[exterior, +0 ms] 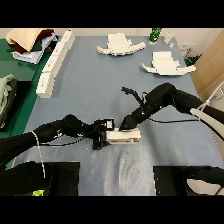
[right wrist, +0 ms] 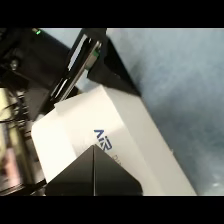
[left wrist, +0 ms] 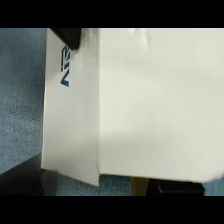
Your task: Fold the box.
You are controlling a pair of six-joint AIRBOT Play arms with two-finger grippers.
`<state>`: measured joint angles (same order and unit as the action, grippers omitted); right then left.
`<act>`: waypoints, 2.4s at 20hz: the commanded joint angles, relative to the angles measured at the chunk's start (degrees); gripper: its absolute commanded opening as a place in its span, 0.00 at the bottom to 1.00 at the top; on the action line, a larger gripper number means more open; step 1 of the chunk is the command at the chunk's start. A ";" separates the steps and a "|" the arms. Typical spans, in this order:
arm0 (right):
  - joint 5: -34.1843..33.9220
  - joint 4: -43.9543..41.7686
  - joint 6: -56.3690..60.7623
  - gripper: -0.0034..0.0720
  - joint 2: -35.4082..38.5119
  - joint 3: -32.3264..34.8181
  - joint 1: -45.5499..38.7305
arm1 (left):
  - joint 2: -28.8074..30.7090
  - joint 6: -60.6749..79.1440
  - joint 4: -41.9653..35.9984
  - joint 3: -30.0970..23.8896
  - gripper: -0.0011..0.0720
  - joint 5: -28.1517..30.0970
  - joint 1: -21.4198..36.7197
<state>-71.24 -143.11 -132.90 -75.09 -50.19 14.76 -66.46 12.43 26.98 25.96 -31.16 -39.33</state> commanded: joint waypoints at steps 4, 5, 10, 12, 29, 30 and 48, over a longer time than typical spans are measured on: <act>24.00 9.25 -3.19 0.05 16.31 10.27 10.08 | 0.02 0.00 0.00 0.04 0.53 0.04 0.02; 26.27 11.54 -3.21 0.05 18.03 11.37 11.65 | 0.02 0.00 0.00 0.04 0.53 0.07 0.02; 34.99 21.51 -1.42 0.05 21.55 16.17 18.78 | 0.02 0.00 0.00 0.04 0.53 0.04 0.02; 38.10 25.11 0.31 0.05 22.97 17.49 21.77 | 0.02 0.00 0.00 0.04 0.53 0.09 0.02; 48.33 46.82 1.70 0.73 27.89 23.47 30.56 | 0.02 0.00 0.00 0.04 0.53 0.09 0.02; 48.39 48.26 1.70 0.73 27.23 23.45 30.56 | 0.02 0.00 0.00 0.04 0.53 0.09 0.02; 51.30 47.78 -2.82 0.73 27.87 22.88 30.69 | 0.02 0.00 0.00 0.04 0.53 0.09 0.02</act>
<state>-20.25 -95.20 -135.52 -47.72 -27.22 45.43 -66.46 12.40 26.96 25.96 -31.05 -39.33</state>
